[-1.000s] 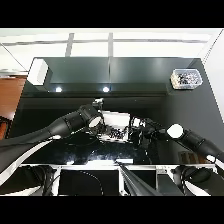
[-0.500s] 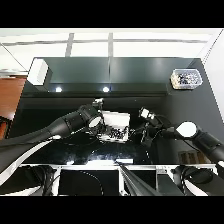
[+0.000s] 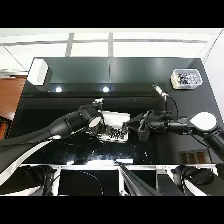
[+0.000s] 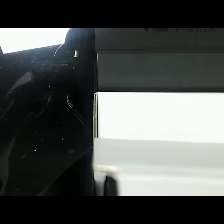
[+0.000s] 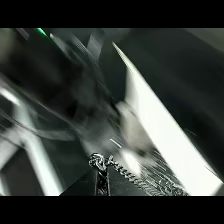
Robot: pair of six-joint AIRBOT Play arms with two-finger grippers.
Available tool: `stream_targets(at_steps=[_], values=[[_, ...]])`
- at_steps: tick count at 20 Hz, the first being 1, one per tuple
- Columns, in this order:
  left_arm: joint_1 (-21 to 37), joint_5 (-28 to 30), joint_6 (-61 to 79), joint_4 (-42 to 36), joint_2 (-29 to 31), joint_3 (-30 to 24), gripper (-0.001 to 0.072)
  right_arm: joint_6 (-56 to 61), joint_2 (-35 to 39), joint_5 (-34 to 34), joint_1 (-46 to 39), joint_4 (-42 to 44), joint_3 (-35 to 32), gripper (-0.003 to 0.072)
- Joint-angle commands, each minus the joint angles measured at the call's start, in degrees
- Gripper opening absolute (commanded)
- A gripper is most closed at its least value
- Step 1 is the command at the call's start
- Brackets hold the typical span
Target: Fold the box and place the chain.
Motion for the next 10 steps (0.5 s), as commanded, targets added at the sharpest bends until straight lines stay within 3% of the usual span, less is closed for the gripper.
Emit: stream_targets(at_steps=[1,5,6,7,8,10], values=[[-0.02,-0.04,0.02,0.0,-0.02,0.0,0.0031,2.03,0.2,0.28,0.87,11.85,0.57,0.0046],[-0.02,-0.02,0.02,0.0,-0.02,0.0,0.0032,2.56,0.2,-1.25,0.9,11.28,0.55,0.0049],[-0.02,-0.04,0.02,0.0,-0.02,0.0,0.0032,3.39,0.2,-2.03,0.9,8.52,0.52,0.0137],[-0.02,-0.04,0.02,0.0,-0.02,0.0,0.0031,5.38,0.2,-3.02,0.87,4.96,0.5,0.0387],[-0.02,-0.04,0.02,0.0,-0.02,0.0,0.0032,7.45,0.2,-3.98,0.85,1.36,0.5,0.0505],[-0.02,-0.07,0.02,0.0,-0.02,0.0,0.0032,8.0,0.2,-4.9,-0.09,-6.25,0.5,0.0505]])
